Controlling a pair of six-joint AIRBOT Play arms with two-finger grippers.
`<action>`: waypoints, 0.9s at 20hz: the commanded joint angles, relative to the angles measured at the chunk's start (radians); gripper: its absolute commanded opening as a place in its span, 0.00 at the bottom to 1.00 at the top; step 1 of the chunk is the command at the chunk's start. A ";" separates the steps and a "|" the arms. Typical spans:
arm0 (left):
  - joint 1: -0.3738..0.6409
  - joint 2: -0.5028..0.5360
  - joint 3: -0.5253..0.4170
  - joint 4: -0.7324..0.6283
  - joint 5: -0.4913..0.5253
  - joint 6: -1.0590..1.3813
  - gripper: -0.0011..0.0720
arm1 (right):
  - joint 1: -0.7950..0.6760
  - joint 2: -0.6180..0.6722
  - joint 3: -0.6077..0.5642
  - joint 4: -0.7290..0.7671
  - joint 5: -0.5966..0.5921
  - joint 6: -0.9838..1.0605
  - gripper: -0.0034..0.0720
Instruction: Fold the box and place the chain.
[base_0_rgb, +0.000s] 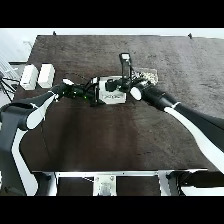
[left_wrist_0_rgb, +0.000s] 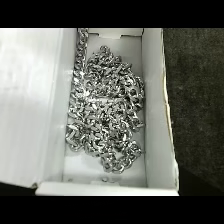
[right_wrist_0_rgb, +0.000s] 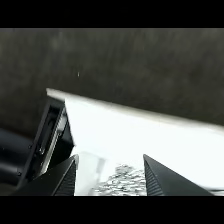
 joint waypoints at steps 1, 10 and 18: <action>0.000 0.001 0.000 0.000 0.000 0.000 0.65 | -0.082 0.058 -0.002 -0.042 0.073 -0.020 0.68; 0.000 0.001 0.000 0.000 0.000 0.000 0.65 | -0.259 -0.183 -0.009 0.119 -0.108 -0.021 0.68; 0.000 0.001 0.000 0.000 0.000 0.000 0.65 | -0.248 -0.276 0.015 0.165 -0.217 -0.020 0.58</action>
